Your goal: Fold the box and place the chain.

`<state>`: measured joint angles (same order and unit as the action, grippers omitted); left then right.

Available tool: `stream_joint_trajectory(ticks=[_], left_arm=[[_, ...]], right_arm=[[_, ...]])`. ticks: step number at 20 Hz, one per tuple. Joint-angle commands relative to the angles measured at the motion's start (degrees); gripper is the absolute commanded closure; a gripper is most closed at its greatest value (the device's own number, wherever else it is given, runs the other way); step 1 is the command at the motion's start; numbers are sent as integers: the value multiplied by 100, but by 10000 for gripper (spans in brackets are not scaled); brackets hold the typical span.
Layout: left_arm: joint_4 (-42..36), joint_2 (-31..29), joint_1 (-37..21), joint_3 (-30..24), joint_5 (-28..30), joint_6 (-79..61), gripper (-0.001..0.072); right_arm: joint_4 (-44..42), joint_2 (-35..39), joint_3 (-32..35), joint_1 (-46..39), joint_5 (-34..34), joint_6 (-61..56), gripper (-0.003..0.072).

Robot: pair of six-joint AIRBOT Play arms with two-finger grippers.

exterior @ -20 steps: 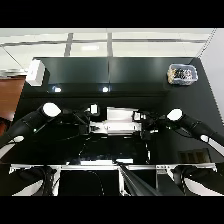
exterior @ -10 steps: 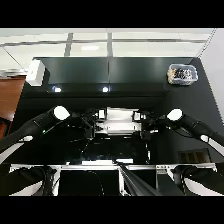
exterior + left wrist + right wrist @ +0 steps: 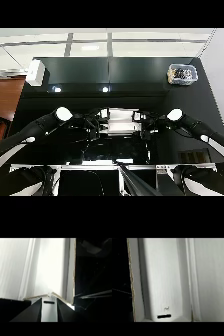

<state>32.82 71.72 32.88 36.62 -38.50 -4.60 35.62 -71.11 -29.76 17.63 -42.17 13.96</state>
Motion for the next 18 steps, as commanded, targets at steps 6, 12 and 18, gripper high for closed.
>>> stream_joint_trajectory(ticks=[6,12,18], left_arm=[[-658,256,212,9,490,-13,482],[-651,295,214,11,514,-26,580],[-623,293,205,11,476,-55,351]], right_arm=[[-2,-4,0,-2,0,0,550],[-2,-4,0,0,0,-2,550],[0,-4,0,0,-2,0,550]])
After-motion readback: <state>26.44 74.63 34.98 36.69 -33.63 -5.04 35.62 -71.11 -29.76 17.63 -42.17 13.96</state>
